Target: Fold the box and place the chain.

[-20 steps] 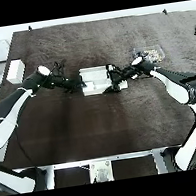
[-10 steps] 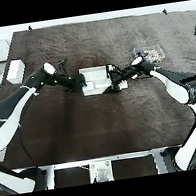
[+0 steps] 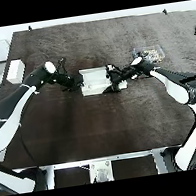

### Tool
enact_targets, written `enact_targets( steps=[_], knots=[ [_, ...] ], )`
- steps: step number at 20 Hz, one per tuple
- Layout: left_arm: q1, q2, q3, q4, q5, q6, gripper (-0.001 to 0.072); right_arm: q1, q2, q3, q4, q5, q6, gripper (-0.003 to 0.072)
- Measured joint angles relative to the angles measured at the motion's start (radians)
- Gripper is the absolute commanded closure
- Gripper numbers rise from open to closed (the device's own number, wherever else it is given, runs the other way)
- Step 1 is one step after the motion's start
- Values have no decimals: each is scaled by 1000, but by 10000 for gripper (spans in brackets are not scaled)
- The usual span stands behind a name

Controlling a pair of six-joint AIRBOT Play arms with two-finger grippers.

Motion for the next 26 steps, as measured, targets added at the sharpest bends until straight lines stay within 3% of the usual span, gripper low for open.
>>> enact_targets(
  steps=[7,12,26],
  knots=[
    [-43,-3,28,48,3,-40,363,0,0,0,-2,1,1,133],
    [-73,-16,72,166,-26,-139,362,0,0,0,-2,1,2,134],
    [-159,-233,423,415,-371,-253,365,0,0,0,-2,1,3,133]
  ],
)
